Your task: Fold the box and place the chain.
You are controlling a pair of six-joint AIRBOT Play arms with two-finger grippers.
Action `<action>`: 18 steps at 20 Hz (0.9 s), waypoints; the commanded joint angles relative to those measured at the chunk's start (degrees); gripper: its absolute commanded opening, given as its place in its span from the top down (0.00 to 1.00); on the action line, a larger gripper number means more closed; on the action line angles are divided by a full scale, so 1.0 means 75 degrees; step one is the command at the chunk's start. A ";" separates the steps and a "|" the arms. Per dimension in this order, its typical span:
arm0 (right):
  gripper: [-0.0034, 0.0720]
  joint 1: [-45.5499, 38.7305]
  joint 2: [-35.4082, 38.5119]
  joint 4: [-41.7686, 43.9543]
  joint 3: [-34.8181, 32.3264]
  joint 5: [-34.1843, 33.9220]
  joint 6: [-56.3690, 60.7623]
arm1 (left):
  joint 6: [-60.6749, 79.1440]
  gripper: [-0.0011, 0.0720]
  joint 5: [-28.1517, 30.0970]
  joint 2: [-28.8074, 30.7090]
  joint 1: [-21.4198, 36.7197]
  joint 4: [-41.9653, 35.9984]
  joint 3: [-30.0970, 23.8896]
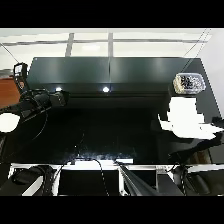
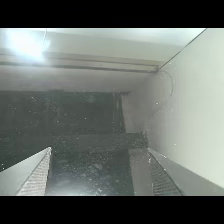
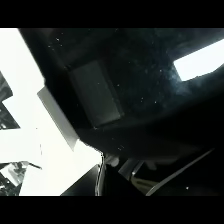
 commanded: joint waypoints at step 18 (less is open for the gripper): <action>0.93 0.4811 0.4287 0.2075 -0.3375 -0.2527 0.0813 | 0.0009 0.03 -0.0321 -0.0073 -0.0189 -0.0836 0.0003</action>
